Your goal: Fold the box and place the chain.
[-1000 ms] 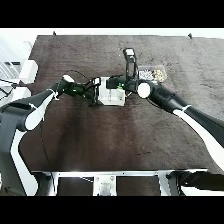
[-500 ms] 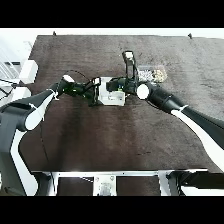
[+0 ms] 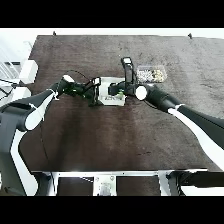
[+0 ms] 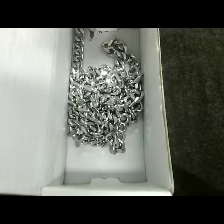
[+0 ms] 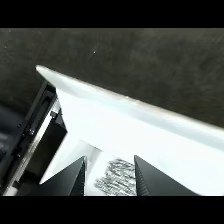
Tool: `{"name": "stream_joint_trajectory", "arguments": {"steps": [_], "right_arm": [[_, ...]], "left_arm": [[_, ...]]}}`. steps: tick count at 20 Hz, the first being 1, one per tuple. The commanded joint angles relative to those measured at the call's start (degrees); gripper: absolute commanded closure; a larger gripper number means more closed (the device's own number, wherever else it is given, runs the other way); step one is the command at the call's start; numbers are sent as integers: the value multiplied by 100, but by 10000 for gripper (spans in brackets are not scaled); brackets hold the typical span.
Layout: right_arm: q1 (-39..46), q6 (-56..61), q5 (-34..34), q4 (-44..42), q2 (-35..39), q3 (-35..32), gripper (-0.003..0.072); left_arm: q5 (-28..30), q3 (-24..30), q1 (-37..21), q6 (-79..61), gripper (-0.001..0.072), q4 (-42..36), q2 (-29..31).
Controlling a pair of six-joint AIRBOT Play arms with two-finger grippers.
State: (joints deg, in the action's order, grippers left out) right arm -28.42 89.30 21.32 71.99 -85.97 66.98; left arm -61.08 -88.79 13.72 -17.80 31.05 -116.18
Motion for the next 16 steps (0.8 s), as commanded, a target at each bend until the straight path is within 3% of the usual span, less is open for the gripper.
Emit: {"name": "stream_joint_trajectory", "arguments": {"steps": [1,3,7,14,16], "right_arm": [[439,4,428,551,361,-7,324],[968,11,415,557,330,-13,304],[1921,70,-50,321,-177,-22,175],[2111,-153,-223,-614,-1816,984,178],[2022,-289,-221,-831,-2114,1255,219]], "left_arm": [[0,-2,0,-2,540,0,2],[0,-2,0,-2,540,0,2],[15,-2,0,-2,540,0,2],[17,-2,0,-2,540,0,2],[20,-2,0,-2,540,0,2]]}}
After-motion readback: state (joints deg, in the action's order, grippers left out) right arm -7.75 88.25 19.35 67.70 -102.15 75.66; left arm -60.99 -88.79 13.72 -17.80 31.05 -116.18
